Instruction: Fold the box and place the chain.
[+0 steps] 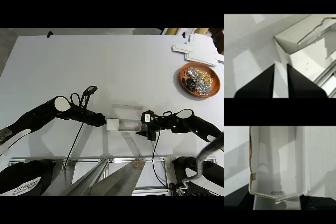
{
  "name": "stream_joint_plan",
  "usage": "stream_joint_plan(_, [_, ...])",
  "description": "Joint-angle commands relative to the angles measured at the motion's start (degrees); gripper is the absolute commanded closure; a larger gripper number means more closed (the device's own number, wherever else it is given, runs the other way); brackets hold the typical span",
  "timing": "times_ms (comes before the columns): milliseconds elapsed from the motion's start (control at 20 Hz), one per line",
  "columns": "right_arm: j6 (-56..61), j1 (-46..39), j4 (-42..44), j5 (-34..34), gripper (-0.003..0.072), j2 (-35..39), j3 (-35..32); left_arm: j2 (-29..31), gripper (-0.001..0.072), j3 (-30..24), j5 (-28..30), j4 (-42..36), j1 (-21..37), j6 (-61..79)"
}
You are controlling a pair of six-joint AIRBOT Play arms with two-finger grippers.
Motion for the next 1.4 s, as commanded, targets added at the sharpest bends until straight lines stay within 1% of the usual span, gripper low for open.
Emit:
stream_joint_plan(0, [0.02,0.0,0.02,0.0,0.0275,0.04,0.04,0.94,0.0479,0.04,1.57,-0.02,-0.96,-2.69])
stream_joint_plan(100, [0.02,0.0,0.02,0.0,0.0275,0.04,0.04,0.85,0.0477,0.04,2.58,-0.04,-1.88,-2.69])
stream_joint_plan(150, [0.02,-0.02,0.02,0.0,0.0275,0.04,0.04,0.79,0.0434,0.04,3.08,-0.09,-2.34,-2.84])
stream_joint_plan(200, [0.02,0.0,0.02,0.0,0.0275,0.04,0.04,0.79,0.0408,0.04,3.43,-0.09,-2.75,-3.69])
stream_joint_plan(300, [0.02,0.0,0.02,0.0,0.0275,0.04,0.04,0.79,0.0408,0.04,3.74,-0.13,-3.26,-4.42])
stream_joint_plan(350, [0.02,0.0,0.02,0.0,0.0275,0.04,0.04,0.81,0.0375,0.04,3.82,-0.11,-3.54,-4.42])
stream_joint_plan(400, [0.02,0.0,0.02,0.0,0.0275,0.04,0.04,0.79,0.0363,0.04,3.85,-0.11,-3.69,-4.57])
stream_joint_plan(700, [0.02,-0.02,0.02,0.0,0.0275,0.04,0.04,0.81,0.0363,0.07,4.33,-0.04,-4.42,-5.35])
stream_joint_plan(850, [0.02,0.0,0.02,0.0,0.0275,0.04,0.04,0.57,0.0363,0.83,4.7,1.01,-6.19,-7.3])
stream_joint_plan(950, [0.02,-0.02,0.02,0.0,0.0275,0.04,0.04,-0.39,0.0364,2.23,4.7,3.61,-7.37,-11.72])
stream_joint_plan(1150, [0.02,0.0,0.02,0.0,0.0275,0.04,0.04,-3.13,0.0364,5.81,3.13,13.46,-10.23,-23.37])
stream_joint_plan(1350, [0.02,0.0,0.0,0.0,0.0275,0.04,0.04,-5.35,0.0364,9.31,1.25,19.74,-13.27,-31.52])
